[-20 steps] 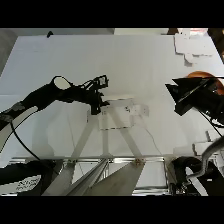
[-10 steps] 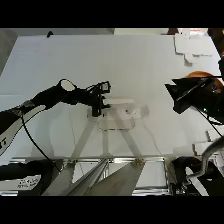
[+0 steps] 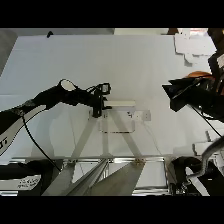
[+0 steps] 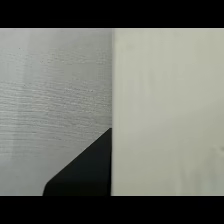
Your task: Fold the box and place the chain.
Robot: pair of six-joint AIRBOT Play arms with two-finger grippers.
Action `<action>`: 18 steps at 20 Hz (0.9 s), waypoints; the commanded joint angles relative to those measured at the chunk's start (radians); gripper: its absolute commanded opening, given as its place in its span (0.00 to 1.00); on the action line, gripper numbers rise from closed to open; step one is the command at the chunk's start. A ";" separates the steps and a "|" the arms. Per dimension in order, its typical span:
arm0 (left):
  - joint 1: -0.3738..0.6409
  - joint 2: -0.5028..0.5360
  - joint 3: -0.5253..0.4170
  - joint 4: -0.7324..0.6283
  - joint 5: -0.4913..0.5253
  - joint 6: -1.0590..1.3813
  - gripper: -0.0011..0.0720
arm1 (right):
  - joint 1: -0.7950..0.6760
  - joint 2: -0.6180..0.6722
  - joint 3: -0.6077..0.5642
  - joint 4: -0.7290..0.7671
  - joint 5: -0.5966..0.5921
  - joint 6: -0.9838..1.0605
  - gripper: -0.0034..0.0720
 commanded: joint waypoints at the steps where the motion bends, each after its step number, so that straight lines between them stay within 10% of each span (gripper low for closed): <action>1: 0.000 -0.003 0.000 -0.016 -0.004 0.014 0.02 | 0.001 -0.003 0.001 0.000 0.001 0.001 0.43; 18: 0.000 -0.048 0.000 -0.015 -0.025 0.014 0.03 | 0.001 0.002 0.002 0.036 0.013 -0.017 0.46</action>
